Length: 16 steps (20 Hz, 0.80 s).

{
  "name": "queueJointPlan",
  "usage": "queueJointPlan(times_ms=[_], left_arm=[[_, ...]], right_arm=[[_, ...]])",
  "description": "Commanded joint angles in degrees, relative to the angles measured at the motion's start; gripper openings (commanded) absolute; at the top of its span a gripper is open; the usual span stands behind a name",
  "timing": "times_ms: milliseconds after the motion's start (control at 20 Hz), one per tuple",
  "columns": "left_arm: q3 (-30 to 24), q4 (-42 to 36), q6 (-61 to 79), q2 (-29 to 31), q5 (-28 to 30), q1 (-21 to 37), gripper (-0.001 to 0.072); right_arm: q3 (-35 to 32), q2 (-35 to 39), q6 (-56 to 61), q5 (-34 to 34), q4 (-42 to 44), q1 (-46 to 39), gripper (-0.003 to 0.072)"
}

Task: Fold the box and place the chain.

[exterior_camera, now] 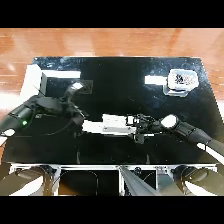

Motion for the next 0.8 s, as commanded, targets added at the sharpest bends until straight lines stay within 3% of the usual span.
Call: queueJointPlan(times_ms=[0,100,200,550,750], left_arm=[[-3.28,1.01,-15.50,-1.01,9.25,12.48,0.0020],[-4.63,1.84,-14.99,-2.54,12.94,14.49,0.0020],[-4.94,-0.59,-15.08,-4.42,12.90,13.40,0.0020],[-4.90,-8.68,-13.55,-12.04,6.95,3.50,0.0022],[-4.33,-13.14,-13.14,-13.49,5.07,-0.26,0.0021]], right_arm=[[0.00,-0.04,0.02,0.07,0.00,0.04,0.0588],[0.00,-0.04,0.02,0.07,0.00,0.04,0.0589],[0.00,-0.04,0.02,0.07,0.00,0.04,0.0589],[0.00,-0.04,0.02,0.07,0.00,0.04,0.0589],[0.00,-0.04,0.02,0.04,0.00,0.04,0.0588]])
